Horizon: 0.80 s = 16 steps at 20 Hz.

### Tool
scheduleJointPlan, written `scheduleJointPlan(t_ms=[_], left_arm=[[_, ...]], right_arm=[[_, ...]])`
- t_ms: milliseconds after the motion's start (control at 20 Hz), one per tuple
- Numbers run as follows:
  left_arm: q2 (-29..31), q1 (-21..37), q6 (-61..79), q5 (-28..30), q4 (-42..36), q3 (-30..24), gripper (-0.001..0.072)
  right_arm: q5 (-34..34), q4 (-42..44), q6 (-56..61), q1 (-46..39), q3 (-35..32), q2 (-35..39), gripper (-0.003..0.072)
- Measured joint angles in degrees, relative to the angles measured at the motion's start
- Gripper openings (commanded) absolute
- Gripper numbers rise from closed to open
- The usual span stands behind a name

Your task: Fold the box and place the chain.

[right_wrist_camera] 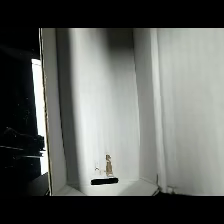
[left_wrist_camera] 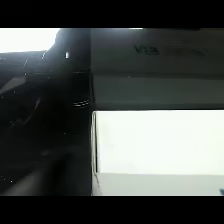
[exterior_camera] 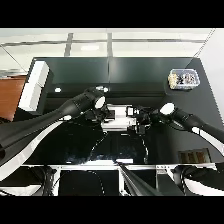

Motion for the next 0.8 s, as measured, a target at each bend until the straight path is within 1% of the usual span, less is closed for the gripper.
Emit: scheduleJointPlan(t_ms=[100, 150, 200, 300, 400, 550, 700, 800], left_arm=[[-0.1, 0.0, -0.1, -0.1, 0.0, 0.0, 0.002], [-0.1, 0.0, -0.2, -0.1, 0.0, 0.0, 0.002], [-0.2, 0.0, -0.2, -0.1, 0.0, 0.0, 0.002], [-0.2, 0.0, -0.3, 0.0, -0.2, 0.0, 0.002], [-0.1, 0.0, -0.2, 0.0, -0.2, 0.0, 0.002], [0.1, -0.1, 0.0, -0.1, -0.4, 0.1, 0.002], [0.1, 0.0, 0.5, -0.2, -0.2, 0.1, 0.002], [0.1, 0.0, 0.8, -0.2, -0.2, 0.1, 0.002]], right_arm=[[0.0, 0.0, 0.0, 0.0, 0.0, 0.0, 0.041], [0.0, 0.0, 0.0, 0.0, 0.0, 0.0, 0.0507], [0.0, 0.0, 0.0, 0.0, 0.0, 0.0, 0.0652], [-0.2, -0.2, 2.2, 0.0, 0.0, 0.1, 0.0651], [0.7, -2.3, 4.6, -0.1, 0.0, 0.9, 0.0648], [3.5, -7.6, 6.5, -0.2, 0.0, 3.8, 0.0648], [5.0, -9.5, 7.3, -0.3, 0.0, 7.1, 0.0648], [4.8, -10.0, 6.8, -0.3, 0.0, 8.3, 0.0648]])
